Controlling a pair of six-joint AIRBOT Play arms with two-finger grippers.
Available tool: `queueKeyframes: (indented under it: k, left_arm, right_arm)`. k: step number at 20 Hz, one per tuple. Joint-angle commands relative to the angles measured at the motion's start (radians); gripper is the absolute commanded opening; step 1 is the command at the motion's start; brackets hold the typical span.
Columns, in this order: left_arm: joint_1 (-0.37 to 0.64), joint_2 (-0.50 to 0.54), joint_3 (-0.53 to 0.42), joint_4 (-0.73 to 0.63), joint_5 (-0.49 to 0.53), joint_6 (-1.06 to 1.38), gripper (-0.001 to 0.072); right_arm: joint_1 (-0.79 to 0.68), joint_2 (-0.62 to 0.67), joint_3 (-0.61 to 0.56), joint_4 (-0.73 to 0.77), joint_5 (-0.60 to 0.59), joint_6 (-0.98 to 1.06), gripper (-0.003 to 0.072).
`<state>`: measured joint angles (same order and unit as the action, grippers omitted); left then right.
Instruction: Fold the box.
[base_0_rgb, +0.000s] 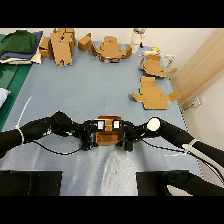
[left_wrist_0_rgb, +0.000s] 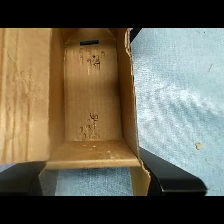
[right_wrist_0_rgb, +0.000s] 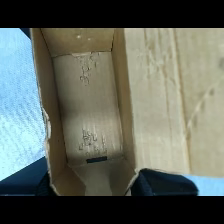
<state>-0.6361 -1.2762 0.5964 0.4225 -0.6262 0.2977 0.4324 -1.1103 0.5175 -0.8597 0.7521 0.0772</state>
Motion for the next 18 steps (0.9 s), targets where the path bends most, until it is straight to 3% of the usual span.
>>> queueKeyframes:
  k: [1,5,6,7,18]
  left_arm:
    - [0.000,-0.001,0.001,0.000,0.001,0.000,0.0585]
    - [0.000,-0.001,0.001,0.000,0.022,0.000,0.0584]
    - [-0.003,-0.001,0.001,-0.001,0.024,0.000,0.0547]
    - [-0.007,-0.001,0.001,0.001,0.023,0.000,0.0351]
    - [-0.019,-0.001,0.001,0.005,0.024,-0.003,0.0357]
  right_arm:
    - [0.000,0.000,0.001,0.005,-0.001,0.000,0.0502]
    - [0.000,0.000,0.001,0.005,-0.001,0.000,0.0502]
    - [0.000,0.000,0.001,0.005,-0.001,0.000,0.0502]
    - [0.000,0.000,0.001,0.005,-0.001,0.000,0.0502]
    - [0.000,0.000,0.001,0.012,-0.001,0.001,0.0502]
